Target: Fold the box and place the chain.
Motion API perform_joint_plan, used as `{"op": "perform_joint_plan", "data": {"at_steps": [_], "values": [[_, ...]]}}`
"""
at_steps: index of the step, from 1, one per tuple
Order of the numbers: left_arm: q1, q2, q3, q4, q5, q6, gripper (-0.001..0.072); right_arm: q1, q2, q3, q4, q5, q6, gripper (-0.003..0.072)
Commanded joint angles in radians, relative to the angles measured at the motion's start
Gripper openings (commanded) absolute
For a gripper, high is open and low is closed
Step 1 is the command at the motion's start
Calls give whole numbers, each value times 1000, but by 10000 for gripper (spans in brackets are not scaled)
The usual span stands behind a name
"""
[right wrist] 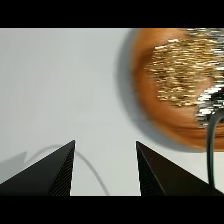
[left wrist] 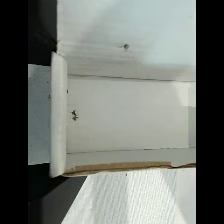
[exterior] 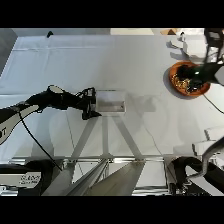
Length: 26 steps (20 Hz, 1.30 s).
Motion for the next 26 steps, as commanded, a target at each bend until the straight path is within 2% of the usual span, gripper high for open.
{"op": "perform_joint_plan", "data": {"at_steps": [1, 4, 6, 11, 14, 19, 20, 21, 23, 24, 25, 26], "values": [[0, 0, 0, 0, 0, 0, 275, -191, -82, 1, 1, -100, -84, 427], [0, 0, 0, 0, 0, 0, 275, -207, -224, 2, 4, -157, -132, 476], [0, 0, 0, 0, 0, 0, 275, -205, -317, 19, 13, -188, -139, 476], [0, 0, 0, 0, 0, 0, 275, -204, -524, 188, 54, -138, -148, 476], [0, 0, 0, 0, 0, 0, 275, -204, -600, 251, 138, -109, -193, 476], [0, 0, 0, 0, 0, 0, 275, -188, -666, 256, 143, -101, -191, 475], [0, 0, 0, 0, 0, 0, 275, -187, -673, 256, 141, -101, -191, 455], [0, 0, 0, 0, 0, 0, 275, -187, -676, 256, 143, -103, -191, 390], [0, 0, 0, 0, 0, 0, 275, -187, -674, 256, 142, -106, -191, 204], [0, 0, 0, 0, 0, 0, 275, -187, -673, 256, 142, -105, -192, 85], [0, 0, 0, 0, 0, 0, 275, -187, -671, 256, 141, -103, -192, 11], [0, 0, 0, 0, 0, 0, 275, -187, -667, 257, 139, -101, -192, 10]]}}
